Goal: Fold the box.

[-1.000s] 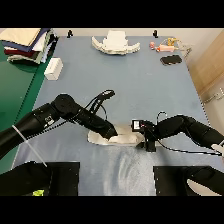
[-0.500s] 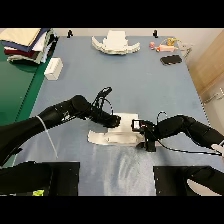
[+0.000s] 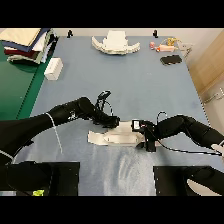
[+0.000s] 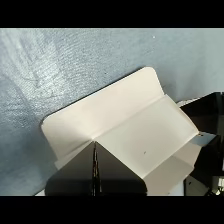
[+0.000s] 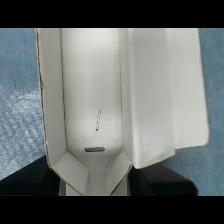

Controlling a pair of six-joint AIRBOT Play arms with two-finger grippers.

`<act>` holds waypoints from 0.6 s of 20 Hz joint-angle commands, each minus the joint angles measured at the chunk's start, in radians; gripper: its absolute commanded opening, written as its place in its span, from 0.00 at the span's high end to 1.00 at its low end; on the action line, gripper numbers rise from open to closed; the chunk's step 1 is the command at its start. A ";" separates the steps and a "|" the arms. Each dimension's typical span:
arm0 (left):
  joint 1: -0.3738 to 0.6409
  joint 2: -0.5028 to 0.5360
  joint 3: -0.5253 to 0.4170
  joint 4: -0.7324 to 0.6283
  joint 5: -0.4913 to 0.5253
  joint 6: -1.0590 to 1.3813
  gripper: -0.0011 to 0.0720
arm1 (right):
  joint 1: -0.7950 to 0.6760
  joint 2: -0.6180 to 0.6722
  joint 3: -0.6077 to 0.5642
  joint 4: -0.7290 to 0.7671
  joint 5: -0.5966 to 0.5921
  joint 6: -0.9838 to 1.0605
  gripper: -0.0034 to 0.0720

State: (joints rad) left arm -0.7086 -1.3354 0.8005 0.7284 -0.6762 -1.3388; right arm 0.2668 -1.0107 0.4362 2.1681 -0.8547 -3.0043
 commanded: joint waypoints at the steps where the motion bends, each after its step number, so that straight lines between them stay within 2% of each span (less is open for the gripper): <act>1: 0.006 0.026 0.033 -0.002 -0.021 0.075 0.97 | 0.001 0.001 0.001 0.000 0.000 0.000 0.29; 4: 0.044 0.151 0.042 0.025 -0.074 0.140 0.97 | 0.001 0.001 0.001 0.000 0.000 0.000 0.29; 7: 0.087 0.319 0.032 0.141 -0.169 0.151 0.97 | 0.001 0.001 0.001 0.000 0.000 0.000 0.29; 12: 0.097 0.559 -0.089 0.220 -0.299 0.441 0.97 | 0.001 0.001 0.001 0.000 0.000 0.000 0.29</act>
